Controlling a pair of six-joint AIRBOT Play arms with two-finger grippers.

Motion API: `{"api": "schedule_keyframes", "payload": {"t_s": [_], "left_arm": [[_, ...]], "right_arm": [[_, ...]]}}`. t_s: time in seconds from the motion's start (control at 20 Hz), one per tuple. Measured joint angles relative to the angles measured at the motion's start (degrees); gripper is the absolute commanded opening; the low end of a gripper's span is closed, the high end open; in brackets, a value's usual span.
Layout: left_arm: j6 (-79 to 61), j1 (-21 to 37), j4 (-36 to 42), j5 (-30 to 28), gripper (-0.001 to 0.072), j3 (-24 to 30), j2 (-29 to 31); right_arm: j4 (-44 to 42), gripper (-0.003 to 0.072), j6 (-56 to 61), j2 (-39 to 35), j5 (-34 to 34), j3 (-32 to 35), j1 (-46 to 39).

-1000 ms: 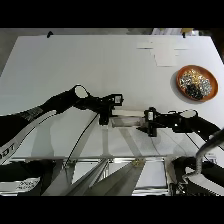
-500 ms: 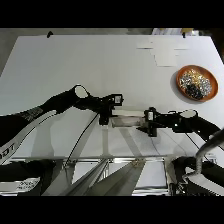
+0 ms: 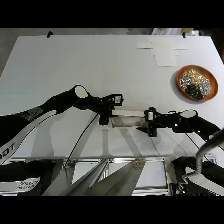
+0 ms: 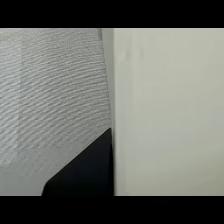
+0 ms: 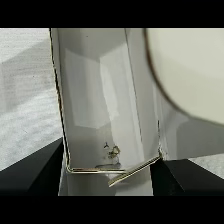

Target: Fold the box and place the chain.

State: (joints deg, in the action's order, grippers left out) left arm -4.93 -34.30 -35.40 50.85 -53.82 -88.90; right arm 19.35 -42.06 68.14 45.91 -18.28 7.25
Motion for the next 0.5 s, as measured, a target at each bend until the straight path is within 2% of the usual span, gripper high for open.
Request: {"api": "schedule_keyframes", "payload": {"t_s": [0.15,0.3,0.4,0.5], "left_arm": [[0.2,0.0,0.0,-0.1,0.0377,0.0,0.1],[0.2,0.1,-0.3,0.0,0.0449,0.0,0.8],[0.3,0.1,-0.9,0.0,0.0561,0.0,1.6],[0.6,0.1,-2.4,0.0,0.0639,0.0,2.5]], "right_arm": [[0.1,0.0476,-0.3,0.0,0.1,0.0,0.0],[0.1,0.0476,-0.2,0.0,0.1,0.0,0.0],[0.1,0.0476,-0.2,0.0,0.1,0.0,0.0],[0.1,0.0476,-0.2,0.0,0.1,0.0,0.0]]}}
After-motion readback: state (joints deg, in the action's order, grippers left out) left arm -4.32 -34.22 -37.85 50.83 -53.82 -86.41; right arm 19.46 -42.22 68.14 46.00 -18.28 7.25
